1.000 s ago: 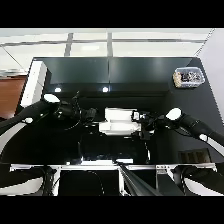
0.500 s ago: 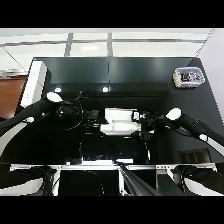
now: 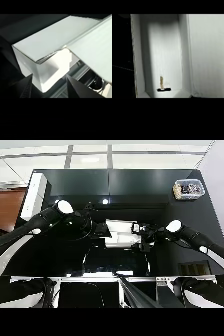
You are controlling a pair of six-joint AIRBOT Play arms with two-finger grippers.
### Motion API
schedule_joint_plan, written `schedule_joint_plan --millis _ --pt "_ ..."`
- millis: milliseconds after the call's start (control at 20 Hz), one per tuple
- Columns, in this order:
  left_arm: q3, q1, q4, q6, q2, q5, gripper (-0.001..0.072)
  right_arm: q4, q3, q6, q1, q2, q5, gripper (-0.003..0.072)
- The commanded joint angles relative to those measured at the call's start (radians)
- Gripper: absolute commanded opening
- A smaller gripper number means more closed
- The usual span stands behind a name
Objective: Fold the box and place the chain.
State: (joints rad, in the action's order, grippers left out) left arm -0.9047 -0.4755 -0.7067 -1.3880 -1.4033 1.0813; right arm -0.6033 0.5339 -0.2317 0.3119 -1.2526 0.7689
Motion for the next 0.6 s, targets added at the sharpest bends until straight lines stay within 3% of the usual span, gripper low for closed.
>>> schedule_joint_plan --millis 0,400,550 --pt "-0.025 -0.033 -0.067 -0.085 0.001 -0.033 0.0484 0.001 0.0 0.001 0.001 -0.001 0.0 0.0421" --pt "-0.031 -0.035 -0.182 -0.2 0.0 -0.031 0.0484 0.001 0.0 0.001 0.001 -0.001 0.0 0.0421" --pt "-0.031 -0.07 -0.237 -0.316 0.0 -0.082 0.0483 0.001 0.0 0.001 0.001 -0.001 0.0 0.0421"
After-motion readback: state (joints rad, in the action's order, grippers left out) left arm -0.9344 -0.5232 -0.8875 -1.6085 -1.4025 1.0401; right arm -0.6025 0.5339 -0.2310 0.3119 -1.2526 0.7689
